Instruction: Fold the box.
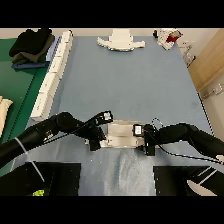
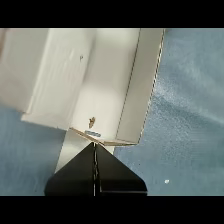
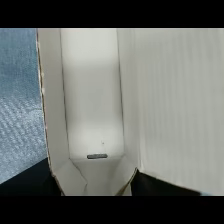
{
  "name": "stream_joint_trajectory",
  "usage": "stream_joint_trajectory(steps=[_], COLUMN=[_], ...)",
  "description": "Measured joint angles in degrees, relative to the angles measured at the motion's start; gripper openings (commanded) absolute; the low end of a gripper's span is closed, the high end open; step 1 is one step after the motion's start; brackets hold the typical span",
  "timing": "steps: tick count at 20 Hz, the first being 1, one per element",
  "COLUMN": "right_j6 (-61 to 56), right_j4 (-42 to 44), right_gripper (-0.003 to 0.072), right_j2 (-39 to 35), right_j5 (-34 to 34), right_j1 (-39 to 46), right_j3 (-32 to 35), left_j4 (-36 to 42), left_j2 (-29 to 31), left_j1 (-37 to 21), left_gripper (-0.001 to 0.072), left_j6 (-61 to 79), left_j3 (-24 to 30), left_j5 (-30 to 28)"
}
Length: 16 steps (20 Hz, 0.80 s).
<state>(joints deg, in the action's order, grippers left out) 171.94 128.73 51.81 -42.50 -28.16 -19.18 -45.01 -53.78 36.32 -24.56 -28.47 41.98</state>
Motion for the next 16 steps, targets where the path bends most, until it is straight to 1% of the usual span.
stream_joint_trajectory(steps=[3,5,7,10,12,13,15,16], right_j6=[0.02,0.00,0.00,0.00,0.00,0.00,0.00,0.00], right_j4=[0.00,0.00,0.00,0.00,0.00,0.00,0.00,0.00], right_gripper=[0.0544,0.0544,0.0544,0.0544,0.0543,0.0544,0.0544,0.0544], right_j2=[0.00,0.00,0.00,0.00,0.00,0.00,0.00,0.00], right_j5=[0.00,0.00,0.00,0.00,0.00,0.00,0.00,0.00], right_j1=[0.00,0.00,0.00,0.00,0.00,0.00,0.00,0.00], right_j3=[0.00,-0.02,0.00,0.00,-0.02,0.00,-0.02,0.00], left_j4=[-6.19,-11.65,-16.17,-19.45,-18.84,-17.25,-12.57,-10.21], left_j2=[5.68,9.07,11.63,12.96,12.33,11.69,9.90,8.72], left_j1=[-0.70,-3.17,-7.80,-17.88,-24.39,-26.80,-29.73,-30.29], left_gripper=[0.0015,0.0015,0.0015,0.0015,0.0015,0.0015,0.0014,0.0015], left_j6=[-16.28,-28.57,-38.49,-46.93,-48.94,-48.78,-46.51,-45.11], left_j3=[-0.11,-0.15,-0.15,0.02,0.66,1.16,2.58,3.45], left_j5=[1.01,2.03,4.37,10.10,13.94,15.63,17.66,17.92])
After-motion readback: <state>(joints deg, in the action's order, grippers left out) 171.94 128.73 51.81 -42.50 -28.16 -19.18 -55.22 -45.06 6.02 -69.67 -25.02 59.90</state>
